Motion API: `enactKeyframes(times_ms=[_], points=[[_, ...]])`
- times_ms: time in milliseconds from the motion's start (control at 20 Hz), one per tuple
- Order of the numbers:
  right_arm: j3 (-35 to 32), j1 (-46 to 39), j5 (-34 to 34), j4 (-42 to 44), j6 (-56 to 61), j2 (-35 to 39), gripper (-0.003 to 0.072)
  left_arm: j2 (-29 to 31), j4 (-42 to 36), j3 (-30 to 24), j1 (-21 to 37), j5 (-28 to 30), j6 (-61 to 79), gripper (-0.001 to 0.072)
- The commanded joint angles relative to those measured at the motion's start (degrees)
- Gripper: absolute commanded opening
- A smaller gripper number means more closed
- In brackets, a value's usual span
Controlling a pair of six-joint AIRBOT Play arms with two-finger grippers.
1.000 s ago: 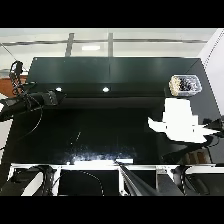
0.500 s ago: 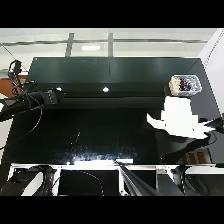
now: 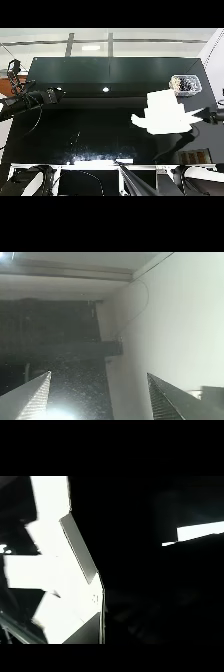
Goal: Fold the box and place the chain.
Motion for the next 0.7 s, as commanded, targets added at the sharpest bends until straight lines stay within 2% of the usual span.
enactKeyframes(times_ms=[0,250,400,500,650], points=[[-4.59,9.33,-3.98,10.38,0.50,5.79,0.0044,-0.04,0.17,0.00,-0.04,-0.11,0.02,0.0712],[-15.80,29.35,-27.98,19.10,1.29,22.51,0.0044,-0.39,-0.28,-3.32,-0.31,-0.07,0.24,0.0708],[-22.60,43.91,-39.91,20.00,6.16,31.87,0.0044,-0.39,-0.22,-5.18,-1.99,-2.49,0.44,0.0697],[-26.80,54.16,-49.07,19.98,9.03,36.00,0.0044,-0.39,-0.26,-5.42,-4.61,-3.89,0.13,0.0697],[-32.87,69.20,-65.44,20.04,11.74,37.38,0.0044,-0.39,-0.50,-5.42,-7.48,-3.93,-1.55,0.0697]])
